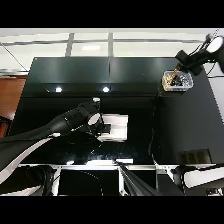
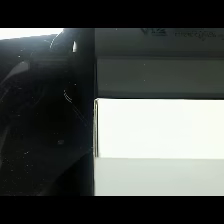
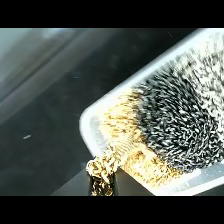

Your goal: Fold the box and place the chain.

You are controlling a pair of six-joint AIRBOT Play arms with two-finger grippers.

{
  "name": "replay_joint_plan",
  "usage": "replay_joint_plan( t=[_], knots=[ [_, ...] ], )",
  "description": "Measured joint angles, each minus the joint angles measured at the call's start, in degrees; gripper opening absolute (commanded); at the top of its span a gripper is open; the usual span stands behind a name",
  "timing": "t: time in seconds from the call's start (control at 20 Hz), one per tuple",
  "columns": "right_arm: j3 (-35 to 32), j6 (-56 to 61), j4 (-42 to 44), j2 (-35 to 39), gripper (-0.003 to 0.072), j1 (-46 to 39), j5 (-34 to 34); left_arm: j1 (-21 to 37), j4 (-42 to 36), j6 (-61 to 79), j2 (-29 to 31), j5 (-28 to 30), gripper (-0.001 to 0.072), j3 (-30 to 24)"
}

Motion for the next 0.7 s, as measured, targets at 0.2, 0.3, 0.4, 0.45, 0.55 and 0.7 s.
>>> replay_joint_plan(
  t=[0.2,0.3,0.4,0.45,0.55,0.7],
  knots=[
    [0.00,-11.89,6.23,8.87,0.0015,-1.16,2.84,0.00,0.00,0.00,0.00,0.00,0.0029,0.00],
    [0.02,-16.59,8.61,13.35,0.0015,-1.42,4.66,0.00,0.00,0.00,0.00,-0.02,0.0029,-0.02],
    [0.07,-20.76,10.69,17.97,0.0015,-1.55,6.82,0.00,0.00,-0.02,0.00,-0.02,0.0029,0.00],
    [0.07,-22.40,11.67,19.96,0.0015,-1.62,8.13,0.00,0.00,-0.02,0.00,-0.04,0.0030,0.00],
    [0.07,-25.44,13.42,23.91,0.0015,-1.62,11.61,0.00,0.00,-0.02,0.00,-0.04,0.0029,0.00],
    [-1.38,-29.53,15.34,29.94,0.0015,-0.31,16.28,0.00,0.00,-0.02,0.00,-0.07,0.0029,-0.02]
  ],
)
